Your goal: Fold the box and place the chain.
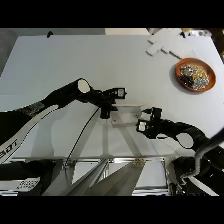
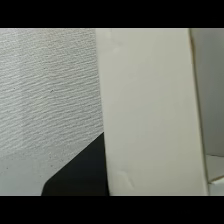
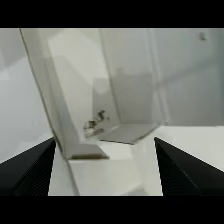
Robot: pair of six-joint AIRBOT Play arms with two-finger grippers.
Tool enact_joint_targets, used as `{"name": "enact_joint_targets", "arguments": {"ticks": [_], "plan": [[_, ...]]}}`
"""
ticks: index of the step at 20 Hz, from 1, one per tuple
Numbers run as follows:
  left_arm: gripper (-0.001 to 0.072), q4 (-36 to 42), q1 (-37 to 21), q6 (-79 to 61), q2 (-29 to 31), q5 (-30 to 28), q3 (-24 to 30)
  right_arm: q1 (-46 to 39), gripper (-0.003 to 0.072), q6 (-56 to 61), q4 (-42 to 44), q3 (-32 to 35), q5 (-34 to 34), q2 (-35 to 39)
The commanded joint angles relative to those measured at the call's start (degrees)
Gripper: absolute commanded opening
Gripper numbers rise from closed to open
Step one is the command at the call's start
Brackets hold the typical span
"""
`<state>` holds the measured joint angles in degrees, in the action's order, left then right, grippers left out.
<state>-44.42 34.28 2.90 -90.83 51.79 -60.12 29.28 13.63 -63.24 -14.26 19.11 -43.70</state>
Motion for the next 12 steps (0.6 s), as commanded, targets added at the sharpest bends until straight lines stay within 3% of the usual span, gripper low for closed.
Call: {"name": "enact_joint_targets", "arguments": {"ticks": [1, 10, 12], "plan": [[0.0012, 0.0, 0.02, -0.04, -0.04, -0.09, 0.0, -4.96, 0.0685, -0.9, 1.18, -2.43, 5.16, -0.35], [0.0012, 0.0, 0.02, -0.04, -0.04, -0.09, 0.0, -12.92, 0.0686, -27.1, 22.99, -5.51, 9.44, -9.97], [0.0012, 0.0, 0.02, -0.04, -0.04, -0.09, 0.0, -14.8, 0.0686, -30.05, 26.34, -7.34, 14.62, -12.07]]}}
